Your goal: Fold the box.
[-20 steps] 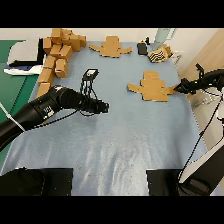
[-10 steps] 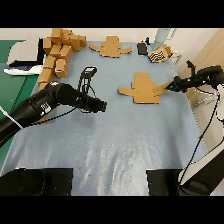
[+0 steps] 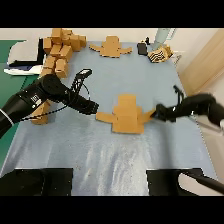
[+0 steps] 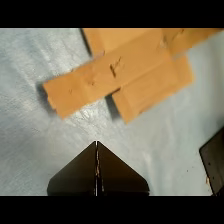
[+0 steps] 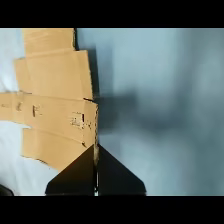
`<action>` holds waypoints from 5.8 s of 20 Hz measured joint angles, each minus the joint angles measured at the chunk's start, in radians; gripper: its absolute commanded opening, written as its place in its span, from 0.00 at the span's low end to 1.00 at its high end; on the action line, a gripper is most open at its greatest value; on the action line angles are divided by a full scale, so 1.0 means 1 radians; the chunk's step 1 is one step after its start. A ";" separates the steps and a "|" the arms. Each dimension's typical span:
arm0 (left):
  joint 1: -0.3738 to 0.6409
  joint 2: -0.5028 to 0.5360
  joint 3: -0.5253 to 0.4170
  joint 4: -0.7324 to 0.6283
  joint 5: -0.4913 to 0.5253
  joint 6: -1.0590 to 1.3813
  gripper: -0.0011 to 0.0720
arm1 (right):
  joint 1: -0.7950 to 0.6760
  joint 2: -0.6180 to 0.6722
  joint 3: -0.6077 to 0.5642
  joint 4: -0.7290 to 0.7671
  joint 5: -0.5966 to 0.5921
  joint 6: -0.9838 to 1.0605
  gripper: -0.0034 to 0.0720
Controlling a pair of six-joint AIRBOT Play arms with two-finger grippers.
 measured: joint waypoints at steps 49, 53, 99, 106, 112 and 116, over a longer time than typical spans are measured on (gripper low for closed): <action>0.211 -0.583 -0.023 -0.768 -0.340 0.596 0.03 | 0.410 0.296 -0.213 -0.052 0.214 -0.261 0.05; 0.211 -0.583 -0.023 -0.769 -0.342 0.634 0.03 | 0.410 0.296 -0.213 -0.052 0.216 -0.261 0.26; -0.263 -0.204 -0.200 -0.578 0.356 1.354 0.03 | 0.410 0.154 0.079 -0.549 0.320 0.298 0.24; -0.263 -0.205 -0.200 -0.577 0.357 1.357 0.03 | 0.410 0.154 0.079 -0.549 0.317 0.298 0.05; -0.263 -0.205 -0.200 -0.577 0.357 1.357 0.03 | 0.465 0.252 0.077 -0.565 0.016 0.396 0.05; -0.264 -0.205 -0.200 -0.576 0.356 1.355 0.03 | 0.711 0.427 -0.011 -0.505 -0.134 0.437 0.05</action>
